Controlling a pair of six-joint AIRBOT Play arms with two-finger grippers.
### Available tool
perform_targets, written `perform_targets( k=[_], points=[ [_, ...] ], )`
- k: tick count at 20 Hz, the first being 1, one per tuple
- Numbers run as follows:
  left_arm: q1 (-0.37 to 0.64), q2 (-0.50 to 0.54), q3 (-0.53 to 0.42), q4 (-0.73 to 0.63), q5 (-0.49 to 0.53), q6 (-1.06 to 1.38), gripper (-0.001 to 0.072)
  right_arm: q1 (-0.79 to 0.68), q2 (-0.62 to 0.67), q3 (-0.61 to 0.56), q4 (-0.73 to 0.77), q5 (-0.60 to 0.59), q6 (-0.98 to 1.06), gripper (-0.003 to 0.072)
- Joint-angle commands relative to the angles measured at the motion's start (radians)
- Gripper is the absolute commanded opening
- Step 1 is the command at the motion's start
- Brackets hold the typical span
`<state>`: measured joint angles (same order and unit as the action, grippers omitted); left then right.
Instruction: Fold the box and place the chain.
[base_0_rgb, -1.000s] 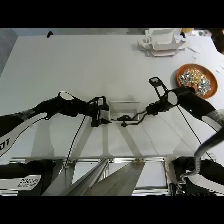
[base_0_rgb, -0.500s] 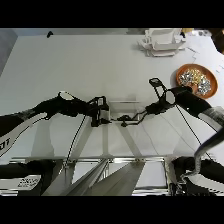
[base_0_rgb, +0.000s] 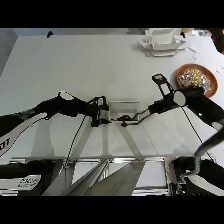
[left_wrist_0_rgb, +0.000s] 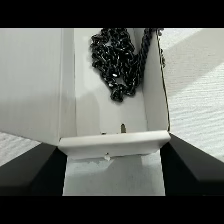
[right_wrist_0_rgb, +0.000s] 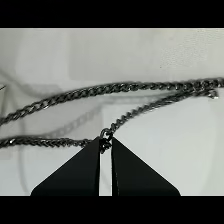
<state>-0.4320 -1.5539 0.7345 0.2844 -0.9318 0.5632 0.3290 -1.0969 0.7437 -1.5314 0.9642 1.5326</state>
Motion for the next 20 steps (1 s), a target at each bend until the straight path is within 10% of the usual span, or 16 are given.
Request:
perform_targets(
  k=[1,20],
  points=[
    [0.000,0.000,0.000,0.000,0.001,0.000,0.0141,0.000,0.146,0.001,0.098,0.054,-0.095,0.0022],
    [0.000,0.000,0.000,0.000,0.000,0.000,0.0141,0.000,0.320,0.001,1.050,-0.085,-0.798,0.0022]
  ],
)
